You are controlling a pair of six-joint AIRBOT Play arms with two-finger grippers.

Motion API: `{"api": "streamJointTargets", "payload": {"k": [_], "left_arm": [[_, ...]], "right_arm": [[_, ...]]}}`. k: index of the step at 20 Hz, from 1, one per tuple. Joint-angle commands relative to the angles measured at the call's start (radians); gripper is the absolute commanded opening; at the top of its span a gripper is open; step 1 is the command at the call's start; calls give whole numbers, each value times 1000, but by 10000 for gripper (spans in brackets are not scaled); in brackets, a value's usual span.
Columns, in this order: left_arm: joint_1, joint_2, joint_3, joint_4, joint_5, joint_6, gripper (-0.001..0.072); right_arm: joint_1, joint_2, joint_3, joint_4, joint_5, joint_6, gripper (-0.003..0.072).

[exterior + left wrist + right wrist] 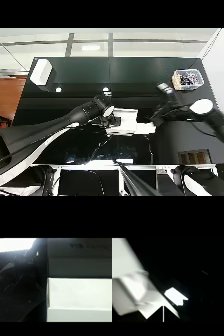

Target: Fold the box and place the chain.

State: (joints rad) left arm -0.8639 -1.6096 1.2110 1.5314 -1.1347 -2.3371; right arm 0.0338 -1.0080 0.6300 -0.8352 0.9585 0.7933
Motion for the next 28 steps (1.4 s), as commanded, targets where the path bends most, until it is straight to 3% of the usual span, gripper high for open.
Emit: {"api": "streamJointTargets", "payload": {"k": [1, 3, 6, 9, 12, 16, 17, 18, 19, 24, 25, 26, 28], "left_arm": [[0, 0, 0, 1, 0, -1, 27], [0, 0, 0, 1, 0, -1, 27], [0, 0, 0, 1, 0, -1, 27], [0, 0, 0, 1, 0, -1, 27], [0, 0, 0, 0, 0, -1, 27], [0, 0, 0, 0, -1, -1, 27], [0, 0, 0, 1, -1, -1, 27], [0, 0, 0, 1, -2, -1, 27], [0, 0, 0, 1, -2, -1, 27], [0, 0, 0, 0, -2, -1, 27], [0, 0, 0, 0, -2, -1, 27], [0, 0, 0, 0, -2, -1, 27], [0, 0, 0, 0, -2, -1, 27]], "right_arm": [[-289, 63, -27, -196, 61, 460, 10], [-393, 59, -124, -148, 22, 590, 10], [-367, -30, -198, 6, 85, 524, 10], [-217, -169, -198, 165, 129, 395, 10], [-79, -246, -182, 330, 94, 303, 10], [-45, -248, -82, 337, 168, 261, 24], [-44, -248, -54, 336, 195, 261, 236], [-44, -248, -27, 337, 224, 261, 538], [-44, -248, -3, 337, 249, 261, 630], [8, -248, 29, 344, 286, 310, 620], [36, -248, 30, 344, 269, 322, 575], [62, -248, 30, 344, 246, 328, 483], [117, -248, 33, 314, 187, 373, 481]]}}
